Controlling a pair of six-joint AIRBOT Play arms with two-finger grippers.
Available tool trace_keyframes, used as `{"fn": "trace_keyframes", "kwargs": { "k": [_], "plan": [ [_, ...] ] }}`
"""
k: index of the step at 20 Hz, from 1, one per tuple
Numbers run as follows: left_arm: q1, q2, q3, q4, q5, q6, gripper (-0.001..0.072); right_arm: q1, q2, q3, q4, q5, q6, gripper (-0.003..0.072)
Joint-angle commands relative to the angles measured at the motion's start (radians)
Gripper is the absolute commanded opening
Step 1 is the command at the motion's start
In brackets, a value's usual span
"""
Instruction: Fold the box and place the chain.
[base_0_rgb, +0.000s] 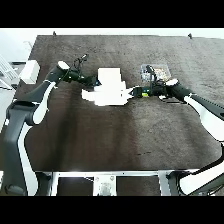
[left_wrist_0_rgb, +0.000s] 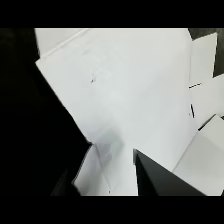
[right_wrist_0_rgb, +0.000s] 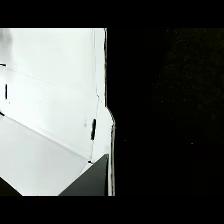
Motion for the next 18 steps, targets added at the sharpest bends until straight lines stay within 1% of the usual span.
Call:
{"fn": "trace_keyframes", "kwargs": {
  "k": [1, 4, 7, 9, 13, 17, 18],
  "plan": [
    [0.000, -0.003, 0.000, -0.047, 0.000, 0.023, 0.0415, 0.002, 0.001, 0.000, 0.008, 0.003, -0.011, 0.0006],
    [0.000, -0.011, 0.000, -0.104, -0.004, 0.047, 0.0415, 0.003, 0.001, 0.000, 0.008, 0.003, -0.011, 0.0006],
    [0.000, -0.031, 0.000, -0.117, -0.023, 0.047, 0.0413, 0.003, 0.001, -0.001, 0.007, 0.004, -0.015, 0.0006],
    [0.000, -0.039, 0.000, -0.121, -0.029, 0.050, 0.0355, 0.003, 0.001, -0.001, 0.007, 0.004, -0.015, 0.0006],
    [0.003, -0.040, 0.000, -0.156, -0.027, 0.074, 0.0345, 0.003, 0.001, -0.001, 0.007, 0.004, -0.018, 0.0007],
    [0.003, -0.040, 0.000, -0.156, -0.027, 0.074, 0.0345, 0.003, 0.001, -0.001, 0.007, 0.004, -0.018, 0.0006],
    [0.003, -0.040, 0.000, -0.156, -0.026, 0.074, 0.0325, 0.003, 0.001, -0.001, 0.007, 0.004, -0.018, 0.0006]
  ]
}}
